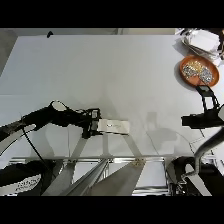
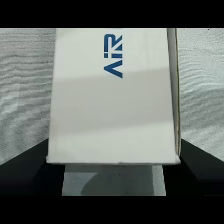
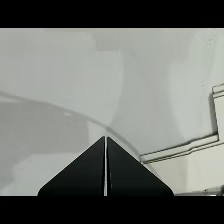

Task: Fold the box and place the chain.

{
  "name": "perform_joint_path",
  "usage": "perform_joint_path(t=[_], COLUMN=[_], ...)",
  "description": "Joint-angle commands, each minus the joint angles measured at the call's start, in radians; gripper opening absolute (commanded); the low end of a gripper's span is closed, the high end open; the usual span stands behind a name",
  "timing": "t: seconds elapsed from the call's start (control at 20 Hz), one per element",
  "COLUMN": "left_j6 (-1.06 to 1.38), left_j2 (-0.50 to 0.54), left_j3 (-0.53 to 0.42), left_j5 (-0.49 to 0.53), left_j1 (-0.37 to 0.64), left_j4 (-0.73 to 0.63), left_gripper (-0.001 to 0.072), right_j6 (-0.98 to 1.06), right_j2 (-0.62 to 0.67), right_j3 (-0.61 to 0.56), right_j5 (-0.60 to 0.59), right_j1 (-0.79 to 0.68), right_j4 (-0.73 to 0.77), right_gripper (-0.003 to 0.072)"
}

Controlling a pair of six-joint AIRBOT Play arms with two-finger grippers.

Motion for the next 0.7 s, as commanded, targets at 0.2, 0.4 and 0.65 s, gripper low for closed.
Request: perform_joint_path(t=[0.2, 0.4, 0.65], left_j6=[-0.027, -0.027, -0.217], left_j2=[0.010, 0.095, 0.288], left_j3=[0.001, 0.001, 0.001], left_j5=[-0.050, -0.013, 0.201], left_j1=[0.002, 0.006, 0.047], left_j4=[-0.011, -0.011, 0.028], left_gripper=[0.0179, 0.0003, 0.0003], right_j6=[-0.012, -0.012, -0.013], right_j2=[-0.044, -0.044, -0.044], right_j3=[0.000, 0.000, 0.000], right_j5=[-0.045, -0.043, -0.039], right_j1=[-0.038, -0.038, -0.038], right_j4=[0.141, 0.140, 0.140], right_gripper=[0.0012, 0.0012, 0.0012])
